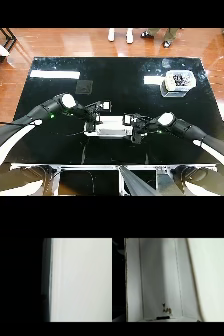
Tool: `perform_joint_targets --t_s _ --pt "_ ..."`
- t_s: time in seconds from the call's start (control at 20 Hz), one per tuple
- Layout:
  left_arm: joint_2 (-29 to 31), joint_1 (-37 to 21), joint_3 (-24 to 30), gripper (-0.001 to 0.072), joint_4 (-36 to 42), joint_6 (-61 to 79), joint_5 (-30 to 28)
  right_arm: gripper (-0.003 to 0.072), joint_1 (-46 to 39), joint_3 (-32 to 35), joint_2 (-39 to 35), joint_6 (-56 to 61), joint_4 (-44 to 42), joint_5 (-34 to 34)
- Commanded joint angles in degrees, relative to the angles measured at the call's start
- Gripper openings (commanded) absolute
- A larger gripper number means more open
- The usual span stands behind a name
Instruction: Fold the box and place the chain.
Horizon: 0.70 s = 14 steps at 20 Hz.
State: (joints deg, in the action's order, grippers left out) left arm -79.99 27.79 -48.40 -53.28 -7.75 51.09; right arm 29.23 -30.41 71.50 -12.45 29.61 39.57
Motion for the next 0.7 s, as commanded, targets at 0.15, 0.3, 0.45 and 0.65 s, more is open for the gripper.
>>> perform_joint_targets --t_s 0.15,0.3,0.45,0.65 --pt "0.0 0.0 0.0 0.0016 -0.1 -0.3 0.6 0.0646 2.3 0.0 0.3 3.2 3.5 -2.8" --pt "0.0 0.0 0.0 0.0016 -0.1 -0.3 0.6 0.0646 2.3 0.0 0.3 3.2 3.5 -2.8" --pt "0.0 0.0 0.0 0.0016 -0.1 -0.3 0.6 0.0646 2.3 0.0 0.3 3.3 3.5 -3.0" --pt "0.0 0.0 0.0 0.0018 -0.1 -0.3 0.6 0.0645 2.3 0.0 0.3 3.4 3.5 -3.0"
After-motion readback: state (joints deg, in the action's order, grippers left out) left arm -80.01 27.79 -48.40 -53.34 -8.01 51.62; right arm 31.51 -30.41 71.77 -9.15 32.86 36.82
